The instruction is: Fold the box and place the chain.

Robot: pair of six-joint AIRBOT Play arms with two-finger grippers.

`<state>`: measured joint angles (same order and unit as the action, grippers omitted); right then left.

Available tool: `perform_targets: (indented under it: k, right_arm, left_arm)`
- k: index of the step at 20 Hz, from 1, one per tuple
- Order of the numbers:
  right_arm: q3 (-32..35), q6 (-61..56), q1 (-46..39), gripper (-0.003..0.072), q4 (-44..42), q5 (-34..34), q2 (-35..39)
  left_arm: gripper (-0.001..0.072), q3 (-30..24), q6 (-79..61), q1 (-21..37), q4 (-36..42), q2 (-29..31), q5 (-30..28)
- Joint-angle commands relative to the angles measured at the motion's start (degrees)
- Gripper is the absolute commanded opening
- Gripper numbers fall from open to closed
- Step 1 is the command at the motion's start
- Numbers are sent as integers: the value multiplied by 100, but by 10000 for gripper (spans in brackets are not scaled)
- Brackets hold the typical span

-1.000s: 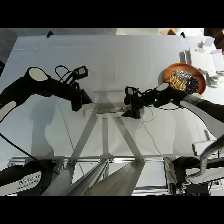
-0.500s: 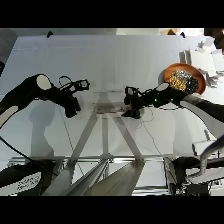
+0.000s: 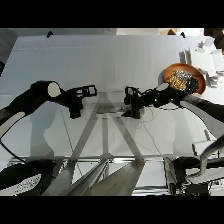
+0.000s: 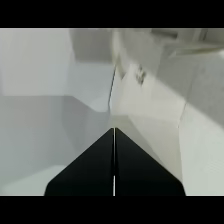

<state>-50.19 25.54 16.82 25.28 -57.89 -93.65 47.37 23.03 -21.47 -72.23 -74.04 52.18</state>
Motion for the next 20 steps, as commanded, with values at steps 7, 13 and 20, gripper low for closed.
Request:
perform_targets:
  k: [7, 13, 20]
  right_arm:
    - [-2, -2, 2, 505, -2, 0, 2]
    - [-2, -2, 2, 505, -2, 0, 2]
    - [-2, -2, 2, 505, -4, -2, 2]
  left_arm:
    - [448, -966, -2321, 551, 2398, 623, -181]
    - [516, -990, -2839, 542, 2455, 142, -297]
    - [504, -988, -3700, 542, 3169, -197, -352]
